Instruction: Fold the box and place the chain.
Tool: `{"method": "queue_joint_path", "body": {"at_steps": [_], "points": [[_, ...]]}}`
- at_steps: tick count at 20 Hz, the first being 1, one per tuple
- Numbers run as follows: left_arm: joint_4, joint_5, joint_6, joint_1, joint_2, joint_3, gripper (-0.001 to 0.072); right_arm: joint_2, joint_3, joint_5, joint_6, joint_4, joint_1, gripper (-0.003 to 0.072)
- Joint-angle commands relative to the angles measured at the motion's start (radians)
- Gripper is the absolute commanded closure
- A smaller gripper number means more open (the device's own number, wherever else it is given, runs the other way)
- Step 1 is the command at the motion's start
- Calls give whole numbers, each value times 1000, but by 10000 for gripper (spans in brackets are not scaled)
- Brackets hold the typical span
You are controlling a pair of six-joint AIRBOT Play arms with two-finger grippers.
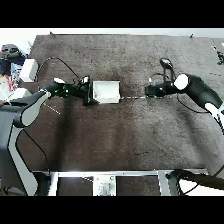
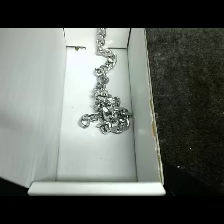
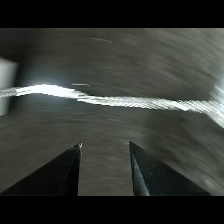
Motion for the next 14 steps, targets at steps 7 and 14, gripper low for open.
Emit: {"method": "queue_joint_path", "body": {"at_steps": [7, 14], "points": [[0, 0, 0, 0, 0, 0, 424, -166, -103, -349, 167, 145, -75, 331], [0, 0, 0, 0, 0, 0, 424, -195, -100, -502, 168, 187, -11, 652]]}}
